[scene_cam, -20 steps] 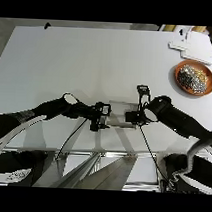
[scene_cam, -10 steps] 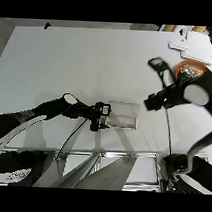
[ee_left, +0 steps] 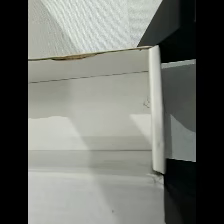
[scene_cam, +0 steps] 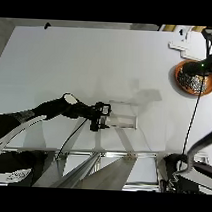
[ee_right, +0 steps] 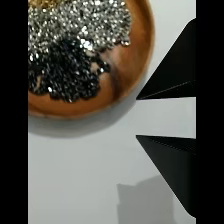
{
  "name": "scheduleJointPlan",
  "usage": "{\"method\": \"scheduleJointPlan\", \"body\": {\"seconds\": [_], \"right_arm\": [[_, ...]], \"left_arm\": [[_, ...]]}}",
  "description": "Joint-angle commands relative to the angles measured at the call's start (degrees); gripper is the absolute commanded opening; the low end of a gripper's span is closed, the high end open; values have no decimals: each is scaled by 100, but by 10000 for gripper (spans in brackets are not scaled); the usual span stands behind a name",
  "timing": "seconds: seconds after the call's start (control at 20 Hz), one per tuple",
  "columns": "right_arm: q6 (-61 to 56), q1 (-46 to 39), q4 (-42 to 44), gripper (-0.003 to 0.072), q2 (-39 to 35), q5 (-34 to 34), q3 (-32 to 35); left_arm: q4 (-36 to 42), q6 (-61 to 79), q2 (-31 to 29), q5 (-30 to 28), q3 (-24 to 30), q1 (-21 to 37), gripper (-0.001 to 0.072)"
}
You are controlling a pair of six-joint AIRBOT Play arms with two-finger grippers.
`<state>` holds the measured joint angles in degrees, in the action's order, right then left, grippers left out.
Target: Fold the box and place the chain.
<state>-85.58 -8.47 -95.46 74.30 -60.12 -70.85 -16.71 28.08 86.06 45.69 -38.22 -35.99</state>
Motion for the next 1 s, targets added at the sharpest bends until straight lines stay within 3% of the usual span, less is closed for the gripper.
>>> {"method": "scheduleJointPlan", "body": {"seconds": [0.0,0.5,0.85,0.95], "right_arm": [[94,-634,-15,220,636,761,-66],[142,-785,131,217,1674,962,-66],[151,-785,269,216,1943,1051,-66],[149,-785,271,138,1993,1069,-66]], "left_arm": [[0,-2,-4,0,0,4,208],[0,-2,-4,0,0,4,208],[0,-2,-4,0,0,4,208],[0,-2,-4,0,0,4,208]]}}
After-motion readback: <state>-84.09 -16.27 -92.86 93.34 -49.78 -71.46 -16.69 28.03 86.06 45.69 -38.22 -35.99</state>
